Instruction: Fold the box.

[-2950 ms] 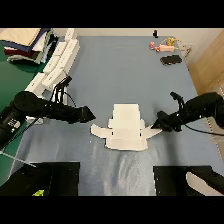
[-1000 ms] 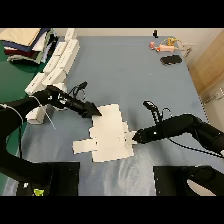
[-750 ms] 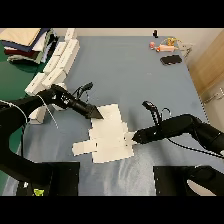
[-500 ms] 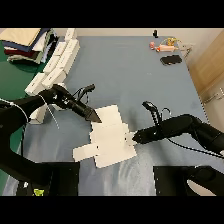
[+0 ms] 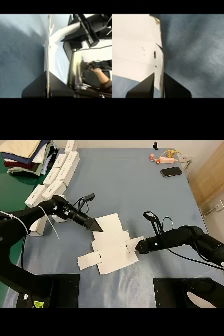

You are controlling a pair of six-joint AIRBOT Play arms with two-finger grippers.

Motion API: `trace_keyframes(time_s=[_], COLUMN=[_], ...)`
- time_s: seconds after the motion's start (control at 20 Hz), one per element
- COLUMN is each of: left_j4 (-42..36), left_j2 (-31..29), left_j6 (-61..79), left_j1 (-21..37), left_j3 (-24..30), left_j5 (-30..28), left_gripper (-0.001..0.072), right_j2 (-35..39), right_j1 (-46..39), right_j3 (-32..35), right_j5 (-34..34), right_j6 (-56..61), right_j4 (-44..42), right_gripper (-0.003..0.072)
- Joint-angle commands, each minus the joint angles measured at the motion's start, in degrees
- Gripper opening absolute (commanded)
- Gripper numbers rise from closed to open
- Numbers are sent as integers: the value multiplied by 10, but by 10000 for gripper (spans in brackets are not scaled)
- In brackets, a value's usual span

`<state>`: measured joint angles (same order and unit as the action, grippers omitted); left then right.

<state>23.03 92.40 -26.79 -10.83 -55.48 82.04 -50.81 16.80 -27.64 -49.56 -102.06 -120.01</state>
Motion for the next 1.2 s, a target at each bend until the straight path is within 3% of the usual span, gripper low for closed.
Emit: trace_keyframes(time_s=[0.0,0.1,0.15,0.2,0.45,0.55,0.75,1.0,1.15], left_j4=[-6,32,58,81,121,121,119,103,95], left_j2=[-26,-58,-75,-92,-167,-192,-237,-341,-374], left_j6=[66,99,99,99,125,137,168,250,305], left_j1=[-11,-35,-50,-66,-138,-154,-175,-197,-229], left_j3=[-10,-10,-10,-10,-3,9,55,159,201], left_j5=[-41,-49,-72,-94,-149,-175,-235,-353,-404], left_gripper=[12,12,12,12,11,11,9,9,9], right_j2=[0,0,0,0,0,0,0,0,0], right_j1=[0,0,0,0,0,0,0,0,0], right_j3=[-27,-50,-63,-76,-131,-143,-147,-147,-147], right_j5=[-1,-4,-4,-5,-34,-50,-74,-79,-76], right_j6=[122,215,243,252,258,258,263,282,292], right_j4=[201,305,345,377,431,438,438,437,437], right_gripper=[186,220,330,386,392,534,534,533,528])
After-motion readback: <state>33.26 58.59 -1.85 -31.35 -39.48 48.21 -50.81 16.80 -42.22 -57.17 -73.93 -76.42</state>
